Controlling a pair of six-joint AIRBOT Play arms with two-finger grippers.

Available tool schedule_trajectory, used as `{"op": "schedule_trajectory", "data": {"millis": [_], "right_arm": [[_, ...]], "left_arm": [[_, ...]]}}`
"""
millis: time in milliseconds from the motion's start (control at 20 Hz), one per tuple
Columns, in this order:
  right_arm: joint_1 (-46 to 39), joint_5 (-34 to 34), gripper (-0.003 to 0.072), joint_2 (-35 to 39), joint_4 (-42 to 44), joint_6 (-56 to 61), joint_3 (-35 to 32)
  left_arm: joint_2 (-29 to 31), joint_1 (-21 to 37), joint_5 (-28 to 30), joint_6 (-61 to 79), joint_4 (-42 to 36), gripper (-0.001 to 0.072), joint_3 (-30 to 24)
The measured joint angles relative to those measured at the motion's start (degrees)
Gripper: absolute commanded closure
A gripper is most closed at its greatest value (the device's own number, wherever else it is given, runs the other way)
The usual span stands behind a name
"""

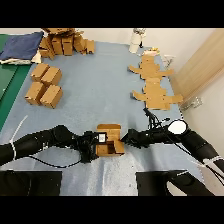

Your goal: Fold the box.

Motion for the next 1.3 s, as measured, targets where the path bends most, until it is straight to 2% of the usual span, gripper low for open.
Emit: {"op": "schedule_trajectory", "data": {"millis": [300, 500, 550, 600, 650, 700, 750, 850, 950, 1100, 1300], "right_arm": [[0.0, -2.01, 0.0388, -0.22, 1.22, -0.94, 0.0], [1.4, -1.46, 0.0389, -0.2, -2.86, 0.83, 0.02], [1.88, -1.84, 0.0414, -0.11, -3.76, 1.22, 0.17], [2.23, -2.69, 0.0492, 0.24, -4.48, 2.01, 0.5], [2.43, -3.72, 0.0531, 0.83, -5.25, 3.02, 0.92], [2.51, -5.14, 0.0542, 1.73, -6.78, 4.57, 1.51], [2.27, -6.29, 0.0653, 2.78, -9.38, 6.64, 2.12], [1.25, -6.75, 0.0681, 5.05, -17.2, 12.63, 3.21], [-0.44, -5.81, 0.0681, 6.67, -26.32, 18.71, 3.82], [-2.19, -1.99, 0.068, 6.8, -35.47, 23.96, 3.98], [-2.95, 1.57, 0.0681, 5.62, -37.73, 25.22, 2.4]], "left_arm": [[0.0, 0.0, 0.0, 0.0, 0.0, 0.02, 0.0], [0.0, 0.0, 0.0, 0.0, 0.02, 0.02, 0.0], [0.0, 0.0, 0.02, 0.0, 0.0, 0.02, 0.0], [0.0, 0.0, 0.02, 0.0, 0.0, 0.0199, 0.0], [0.0, 0.0, 0.02, -0.02, -0.02, 0.02, 0.0], [0.0, 0.0, 0.02, -0.02, 0.0, 0.02, 0.0], [0.0, 0.0, 0.02, -0.02, 0.0, 0.02, 0.0], [0.0, 0.0, 0.02, -0.02, 0.0, 0.02, 0.0], [0.0, 0.0, 0.02, -0.02, 0.0, 0.02, 0.0], [0.0, 0.0, 0.02, -0.02, 0.0, 0.02, 0.0], [0.0, 0.0, 0.02, -0.02, 0.0, 0.02, 0.0]]}}
